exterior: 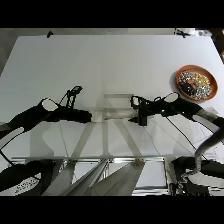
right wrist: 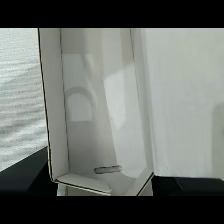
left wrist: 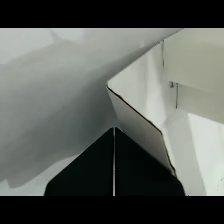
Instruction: Fold the box and place the chain.
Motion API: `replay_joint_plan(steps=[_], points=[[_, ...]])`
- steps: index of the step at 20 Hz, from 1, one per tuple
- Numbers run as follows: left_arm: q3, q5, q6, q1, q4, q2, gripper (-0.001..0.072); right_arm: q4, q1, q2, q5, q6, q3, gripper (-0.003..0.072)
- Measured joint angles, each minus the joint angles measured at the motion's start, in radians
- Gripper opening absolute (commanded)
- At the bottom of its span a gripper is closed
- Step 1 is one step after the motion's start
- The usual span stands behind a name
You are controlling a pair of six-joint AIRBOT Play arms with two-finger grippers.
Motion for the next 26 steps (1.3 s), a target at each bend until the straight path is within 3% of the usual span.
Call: replay_joint_plan(steps=[4, 6, 9, 24, 26], points=[[0.018, 0.009, 0.005, -0.028, -0.038, 0.000, 0.0035, 0.000, 0.000, 0.000, 0.000, 0.000, 0.000, 0.0315], [0.039, 0.013, 0.009, -0.047, -0.048, 0.004, 0.0164, 0.000, 0.000, 0.000, 0.000, 0.000, 0.000, 0.0315], [0.071, 0.011, 0.020, -0.077, -0.070, 0.006, 0.0221, 0.000, 0.000, 0.000, 0.000, 0.000, 0.000, 0.0315], [0.106, -0.010, 0.026, -0.112, -0.090, 0.008, 0.0236, -0.001, -0.001, 0.000, 0.002, -0.003, 0.000, 0.0315], [0.106, -0.029, 0.026, -0.111, -0.079, 0.009, 0.0351, -0.003, -0.001, 0.000, 0.002, -0.006, 0.000, 0.0315]])
